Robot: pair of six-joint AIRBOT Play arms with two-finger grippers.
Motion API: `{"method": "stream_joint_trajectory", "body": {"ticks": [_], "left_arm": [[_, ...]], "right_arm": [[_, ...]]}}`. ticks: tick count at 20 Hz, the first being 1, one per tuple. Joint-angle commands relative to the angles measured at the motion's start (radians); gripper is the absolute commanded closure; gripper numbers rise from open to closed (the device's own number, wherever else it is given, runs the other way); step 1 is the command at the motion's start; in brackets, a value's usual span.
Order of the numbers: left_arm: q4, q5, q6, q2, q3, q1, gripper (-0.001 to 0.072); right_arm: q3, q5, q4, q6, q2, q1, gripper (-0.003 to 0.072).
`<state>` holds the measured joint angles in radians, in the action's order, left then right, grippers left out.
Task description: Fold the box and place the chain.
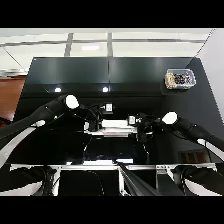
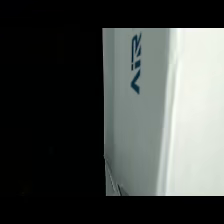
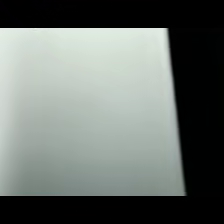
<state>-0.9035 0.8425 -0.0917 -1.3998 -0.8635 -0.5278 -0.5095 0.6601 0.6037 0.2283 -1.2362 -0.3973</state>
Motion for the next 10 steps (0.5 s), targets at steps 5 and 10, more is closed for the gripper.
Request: {"method": "stream_joint_trajectory", "body": {"ticks": [5,10], "left_arm": [[-0.288,0.124,-0.382,0.231,-0.003,0.001,0.0025],[-0.111,0.291,-0.713,0.257,0.025,-0.002,0.0684]], "right_arm": [[0.000,0.001,0.000,0.000,-0.001,0.000,0.0559],[0.000,0.000,0.000,0.000,-0.001,0.000,0.0560]]}}
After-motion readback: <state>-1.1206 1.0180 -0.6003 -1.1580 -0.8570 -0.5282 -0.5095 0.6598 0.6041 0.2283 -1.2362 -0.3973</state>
